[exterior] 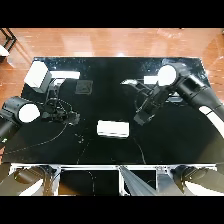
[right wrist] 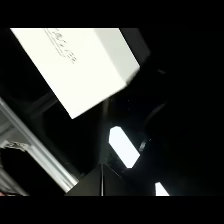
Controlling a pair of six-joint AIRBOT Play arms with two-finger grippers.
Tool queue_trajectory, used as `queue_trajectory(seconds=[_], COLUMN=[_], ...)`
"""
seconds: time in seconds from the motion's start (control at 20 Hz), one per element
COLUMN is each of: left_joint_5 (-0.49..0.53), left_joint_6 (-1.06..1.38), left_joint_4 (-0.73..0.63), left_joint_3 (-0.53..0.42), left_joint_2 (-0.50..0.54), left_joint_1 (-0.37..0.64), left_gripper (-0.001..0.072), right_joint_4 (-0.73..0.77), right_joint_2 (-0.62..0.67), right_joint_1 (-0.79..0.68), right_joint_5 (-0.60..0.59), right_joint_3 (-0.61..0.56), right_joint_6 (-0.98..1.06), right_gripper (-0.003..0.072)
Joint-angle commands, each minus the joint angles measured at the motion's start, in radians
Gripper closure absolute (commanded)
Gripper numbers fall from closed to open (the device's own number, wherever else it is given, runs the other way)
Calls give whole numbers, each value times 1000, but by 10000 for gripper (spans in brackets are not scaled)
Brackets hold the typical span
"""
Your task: Fold the box and place the chain.
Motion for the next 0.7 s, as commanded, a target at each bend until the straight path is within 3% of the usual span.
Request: queue_trajectory(seconds=[0.0, 0.15, 0.45, 0.65], left_joint_5=[1, 1, 0, 0], left_joint_6=[-1, -1, -1, -1], left_joint_4=[0, 0, 0, 0], left_joint_3=[0, 0, 0, 0], left_joint_2=[-1, -1, -1, -1], left_joint_1=[1, 1, 1, 1], left_gripper=[145, 144, 145, 144], right_joint_4=[267, 579, 861, 945], right_joint_2=[20, 20, 21, 21], right_joint_1=[-94, -72, -34, 23], right_joint_5=[-99, -332, -528, -595], right_joint_3=[-99, -229, -491, -552], right_joint_6=[50, 50, -3, -60], right_gripper=[665, 665, 666, 666])
